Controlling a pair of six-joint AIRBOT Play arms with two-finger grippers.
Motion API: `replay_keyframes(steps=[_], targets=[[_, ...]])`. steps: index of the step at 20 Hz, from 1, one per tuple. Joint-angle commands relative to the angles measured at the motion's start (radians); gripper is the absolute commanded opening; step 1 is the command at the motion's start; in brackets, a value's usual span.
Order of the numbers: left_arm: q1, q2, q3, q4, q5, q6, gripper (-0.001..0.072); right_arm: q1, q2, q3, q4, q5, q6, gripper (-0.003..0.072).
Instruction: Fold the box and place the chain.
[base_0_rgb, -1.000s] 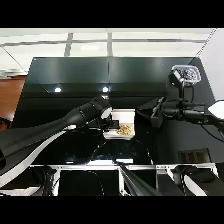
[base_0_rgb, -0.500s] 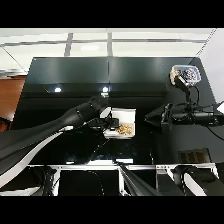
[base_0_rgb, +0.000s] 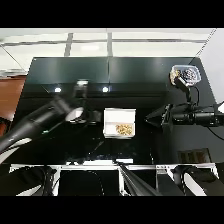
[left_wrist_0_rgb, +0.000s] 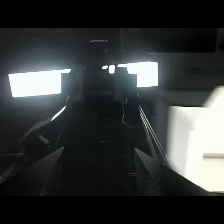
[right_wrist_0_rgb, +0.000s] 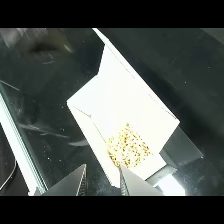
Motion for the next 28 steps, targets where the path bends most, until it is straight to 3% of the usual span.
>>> replay_keyframes(steps=[1,3,5,6,7,8,10,13,19,23,26,28], targets=[[0.151,0.2,-0.224,-0.191,0.182,0.144,0.0503,0.0,0.0,0.001,0.0,-0.035,-0.001,0.0249],[0.23,0.261,-0.358,-0.565,0.331,0.622,0.0503,0.0,0.0,0.001,0.0,-0.07,-0.001,0.0249],[0.262,0.259,-0.437,-0.845,0.308,1.189,0.0505,0.0,0.0,0.001,0.0,-0.102,-0.001,0.0249],[0.256,0.256,-0.458,-0.888,0.315,1.349,0.0508,0.0,0.0,0.001,0.0,-0.109,-0.001,0.0249],[0.242,0.252,-0.467,-0.893,0.321,1.491,0.0579,0.0,0.0,0.001,-0.001,-0.112,0.0,0.0249],[0.225,0.252,-0.469,-0.886,0.344,1.64,0.0715,0.0,0.0,0.001,-0.001,-0.112,-0.001,0.0249],[0.192,0.252,-0.468,-0.879,0.409,1.942,0.0714,0.0,0.0,0.001,-0.005,-0.117,0.0,0.0249],[0.185,0.215,-0.468,-0.861,0.517,2.001,0.0713,0.0,0.0,0.001,-0.023,-0.12,0.0,0.0249],[0.233,0.012,-0.421,-1.003,0.468,2.265,0.0713,0.0,0.0,-0.001,-0.022,-0.149,0.0,0.0248],[0.241,-0.06,-0.371,-1.019,0.458,2.32,0.0713,0.0,0.0,-0.001,-0.022,-0.148,0.001,0.0249],[0.248,-0.111,-0.322,-1.046,0.343,2.447,0.0713,0.0,0.0,-0.001,-0.022,-0.148,0.001,0.0249],[0.248,-0.141,-0.305,-1.046,0.335,2.464,0.0712,0.0,0.0,-0.001,-0.022,-0.148,0.001,0.0249]])
